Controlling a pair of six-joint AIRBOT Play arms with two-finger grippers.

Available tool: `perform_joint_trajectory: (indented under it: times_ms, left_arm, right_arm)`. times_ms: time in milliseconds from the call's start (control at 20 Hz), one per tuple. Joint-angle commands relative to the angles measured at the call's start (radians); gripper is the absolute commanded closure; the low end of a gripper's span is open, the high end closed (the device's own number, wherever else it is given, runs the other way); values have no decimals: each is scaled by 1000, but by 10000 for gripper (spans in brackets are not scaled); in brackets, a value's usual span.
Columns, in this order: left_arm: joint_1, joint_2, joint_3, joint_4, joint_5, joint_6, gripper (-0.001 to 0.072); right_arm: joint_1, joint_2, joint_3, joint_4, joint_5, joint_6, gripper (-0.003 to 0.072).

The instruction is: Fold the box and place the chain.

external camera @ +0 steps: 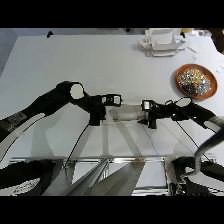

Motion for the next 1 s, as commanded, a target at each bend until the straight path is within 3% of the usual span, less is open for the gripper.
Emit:
perform_joint_trajectory:
  times_ms: [0, 100, 150, 350, 650, 700, 750, 800, 950]
  left_arm:
    - [51, -15, -1, -23, 6, 101, 439]
    - [56, -18, -1, -32, 31, 182, 237]
    - [54, -26, -1, -64, 53, 216, 192]
    - [20, -79, -1, -136, 123, 270, 193]
    - [-4, -116, -1, -135, 127, 253, 222]
    - [-4, -116, -1, -135, 112, 249, 243]
    - [-4, -116, -1, -135, 93, 241, 330]
    - [-4, -116, -1, -134, 74, 239, 363]
    - [2, -109, -1, -103, 39, 227, 362]
  right_arm:
    - [0, 1, 0, 0, 0, 0, 273]
    - [0, 1, 0, 0, 0, 0, 273]
    - [0, 1, 0, 0, 0, 0, 273]
    - [0, 1, 0, 0, 0, 0, 273]
    - [0, 1, 0, 0, 0, 0, 273]
    - [0, 1, 0, 0, 0, 0, 273]
    - [0, 1, 0, 0, 0, 0, 273]
    - [0, 1, 0, 0, 0, 0, 273]
    - [0, 1, 0, 0, 0, 0, 273]
